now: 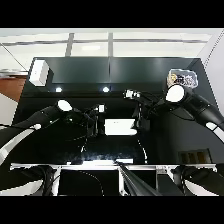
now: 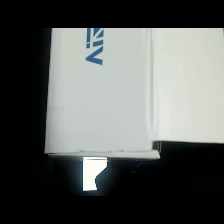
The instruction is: Fold the box and place the chain.
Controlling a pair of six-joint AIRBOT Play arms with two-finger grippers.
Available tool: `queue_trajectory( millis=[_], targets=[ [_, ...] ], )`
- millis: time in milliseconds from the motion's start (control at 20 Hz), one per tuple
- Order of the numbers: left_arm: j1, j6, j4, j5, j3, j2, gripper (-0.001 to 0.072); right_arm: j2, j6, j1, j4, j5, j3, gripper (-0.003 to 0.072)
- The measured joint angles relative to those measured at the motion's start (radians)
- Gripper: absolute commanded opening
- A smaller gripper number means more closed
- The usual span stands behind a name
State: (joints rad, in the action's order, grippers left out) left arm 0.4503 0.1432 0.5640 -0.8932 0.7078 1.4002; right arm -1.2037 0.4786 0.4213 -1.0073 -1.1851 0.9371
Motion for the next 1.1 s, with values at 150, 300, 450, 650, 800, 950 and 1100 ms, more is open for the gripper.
queue_trajectory(
  millis=[150,300,450,650,800,950,1100],
  targets=[
    [0.0,0.0,0.0,0.0,0.0,0.0,0.0404,0.055,-0.012,-0.006,-0.013,-0.01,0.067,0.0703],
    [0.0,0.0,0.0,0.0,0.0,0.0,0.0404,0.126,0.08,-0.068,-0.097,-0.022,0.098,0.0702],
    [0.0,0.0,0.0,0.0,0.0,0.0,0.0404,0.157,0.122,-0.177,0.034,0.023,0.007,0.0703],
    [0.0,0.0,0.0,0.0,0.0,0.0,0.0404,0.17,-0.199,-0.2,0.382,0.127,-0.225,0.0702],
    [0.0,0.0,0.0,0.0,0.0,0.0,0.0404,0.174,-0.357,-0.149,0.43,0.198,-0.318,0.0702],
    [0.0,0.0,0.0,0.0,0.0,0.0,0.0404,0.175,-0.428,-0.113,0.412,0.237,-0.355,0.0703],
    [0.0,0.0,0.0,0.0,0.0,0.0,0.0404,0.175,-0.456,-0.098,0.375,0.251,-0.369,0.0703]
  ],
)
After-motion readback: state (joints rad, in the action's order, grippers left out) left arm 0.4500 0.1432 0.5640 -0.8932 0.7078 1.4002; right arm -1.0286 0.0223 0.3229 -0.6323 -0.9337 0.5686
